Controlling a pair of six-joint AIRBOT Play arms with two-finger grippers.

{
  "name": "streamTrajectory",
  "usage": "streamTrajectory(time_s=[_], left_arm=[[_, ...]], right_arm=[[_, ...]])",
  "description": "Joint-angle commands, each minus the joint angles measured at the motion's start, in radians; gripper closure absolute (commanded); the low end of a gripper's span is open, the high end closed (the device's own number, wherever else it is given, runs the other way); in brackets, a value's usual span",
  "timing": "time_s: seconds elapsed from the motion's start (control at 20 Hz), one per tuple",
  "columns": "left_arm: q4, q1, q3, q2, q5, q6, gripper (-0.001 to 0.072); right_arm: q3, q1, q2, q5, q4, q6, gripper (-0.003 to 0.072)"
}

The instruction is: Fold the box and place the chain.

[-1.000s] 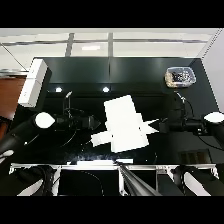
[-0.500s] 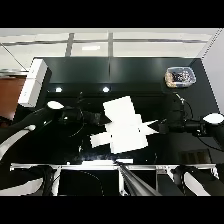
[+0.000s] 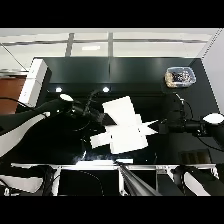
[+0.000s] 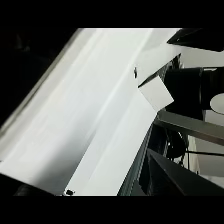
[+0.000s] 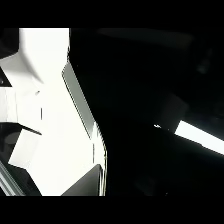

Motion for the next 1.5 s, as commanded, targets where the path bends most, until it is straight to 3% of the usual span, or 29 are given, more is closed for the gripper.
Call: streamTrajectory(time_s=[0.0, 0.25, 0.3, 1.0, 1.05, 1.15, 1.25, 1.45], left_arm=[[0.110, -0.005, 0.041, -0.032, -0.054, 0.026, 0.0029], [0.166, -0.011, 0.042, -0.032, -0.014, 0.029, 0.0398], [0.164, -0.011, 0.042, -0.032, 0.003, 0.029, 0.0441], [0.099, -0.017, 0.042, -0.032, 0.033, 0.018, 0.0418], [0.101, -0.020, 0.042, -0.032, 0.035, 0.019, 0.0444], [0.112, -0.023, 0.042, -0.032, 0.033, 0.041, 0.0578], [0.136, -0.014, 0.042, -0.032, 0.029, 0.045, 0.0644], [0.151, 0.006, 0.042, -0.031, -0.010, 0.098, 0.0683]], right_arm=[[0.000, 0.001, 0.001, 0.001, 0.000, 0.000, 0.0642], [0.000, 0.001, 0.001, 0.000, 0.000, 0.000, 0.0642], [0.000, 0.001, 0.001, 0.000, 0.000, 0.000, 0.0641], [0.000, 0.001, 0.001, 0.000, 0.000, 0.000, 0.0642], [0.000, 0.001, 0.001, 0.000, 0.000, 0.000, 0.0642], [0.000, 0.001, 0.001, 0.001, 0.000, 0.000, 0.0642], [0.000, 0.001, 0.001, 0.004, 0.000, 0.000, 0.0642], [0.002, -0.002, 0.001, 0.004, -0.008, 0.000, 0.0634]])
